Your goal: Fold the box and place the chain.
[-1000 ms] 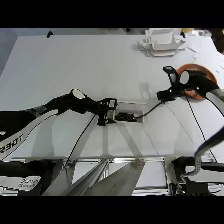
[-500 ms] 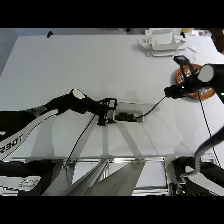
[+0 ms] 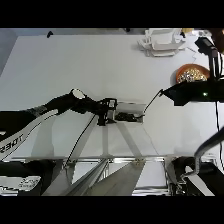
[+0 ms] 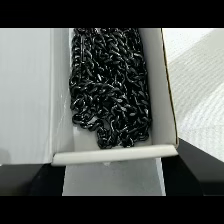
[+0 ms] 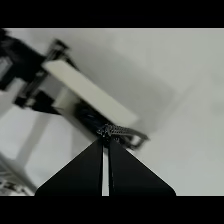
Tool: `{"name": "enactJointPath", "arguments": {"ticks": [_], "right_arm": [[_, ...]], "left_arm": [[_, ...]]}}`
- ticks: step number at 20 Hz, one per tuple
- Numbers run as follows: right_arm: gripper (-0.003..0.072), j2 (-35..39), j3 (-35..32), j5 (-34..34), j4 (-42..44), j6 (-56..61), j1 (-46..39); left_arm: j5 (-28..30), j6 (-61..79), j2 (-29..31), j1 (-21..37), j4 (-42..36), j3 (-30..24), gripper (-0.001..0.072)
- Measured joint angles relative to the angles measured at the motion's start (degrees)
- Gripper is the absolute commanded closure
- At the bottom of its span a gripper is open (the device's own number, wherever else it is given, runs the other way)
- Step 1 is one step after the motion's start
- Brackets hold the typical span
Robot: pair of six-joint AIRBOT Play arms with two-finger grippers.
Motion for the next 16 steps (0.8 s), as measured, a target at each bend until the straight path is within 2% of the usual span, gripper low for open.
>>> {"name": "enactJointPath", "arguments": {"ticks": [3, 7, 12, 16], "right_arm": [[0.0669, 1.8, 0.0, 0.8, 8.9, -6.8, 0.4], [0.0668, 2.1, 0.0, 0.8, 14.9, -13.2, 3.4], [0.0668, -1.2, 0.0, -2.1, 16.2, -16.5, 8.2], [0.0667, -7.2, 0.0, -4.0, 15.3, -17.1, 11.4]], "left_arm": [[0.0, 0.0, 0.0, 0.0, 0.0, 0.0, 0.0501], [0.0, 0.0, 0.0, 0.0, 0.0, 0.0, 0.0501], [0.0, 0.0, 0.0, 0.0, 0.0, 0.0, 0.0501], [0.0, 0.0, 0.0, 0.0, 0.0, 0.0, 0.0501]]}}
